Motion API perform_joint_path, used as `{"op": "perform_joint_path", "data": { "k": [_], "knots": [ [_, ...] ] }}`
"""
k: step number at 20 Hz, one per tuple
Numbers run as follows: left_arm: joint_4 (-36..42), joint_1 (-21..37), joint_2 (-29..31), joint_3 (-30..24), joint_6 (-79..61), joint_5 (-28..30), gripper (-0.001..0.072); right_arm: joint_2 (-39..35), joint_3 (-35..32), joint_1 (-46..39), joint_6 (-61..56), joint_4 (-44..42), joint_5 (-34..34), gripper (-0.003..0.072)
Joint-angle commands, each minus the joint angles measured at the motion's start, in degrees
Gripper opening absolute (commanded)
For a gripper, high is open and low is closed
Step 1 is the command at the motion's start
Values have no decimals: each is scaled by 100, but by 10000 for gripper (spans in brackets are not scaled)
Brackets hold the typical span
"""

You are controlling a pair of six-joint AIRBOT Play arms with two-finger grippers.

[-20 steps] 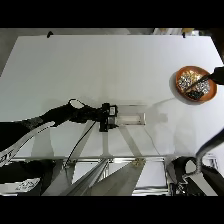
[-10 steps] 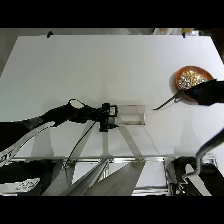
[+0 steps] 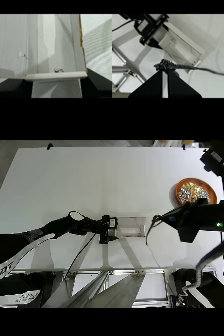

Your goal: Fold the box and place the chain.

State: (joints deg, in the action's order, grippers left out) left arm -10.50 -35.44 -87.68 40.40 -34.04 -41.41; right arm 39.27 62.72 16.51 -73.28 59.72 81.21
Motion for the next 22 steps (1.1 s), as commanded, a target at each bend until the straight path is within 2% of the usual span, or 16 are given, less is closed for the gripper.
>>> {"op": "perform_joint_path", "data": {
  "k": [1,6,15,20,22],
  "knots": [
    [-2,0,0,0,-2,2,68,44,-247,393,-50,61,-511,21],
    [-2,0,0,0,-2,0,68,210,-1027,402,-83,212,-1462,21],
    [-2,0,0,0,-2,0,68,876,-2243,402,79,269,-2208,21],
    [-2,0,0,0,-2,0,68,1683,-2393,890,168,208,-2476,24],
    [-2,0,0,0,-2,0,68,1967,-2393,1145,105,334,-2643,59]
  ]
}}
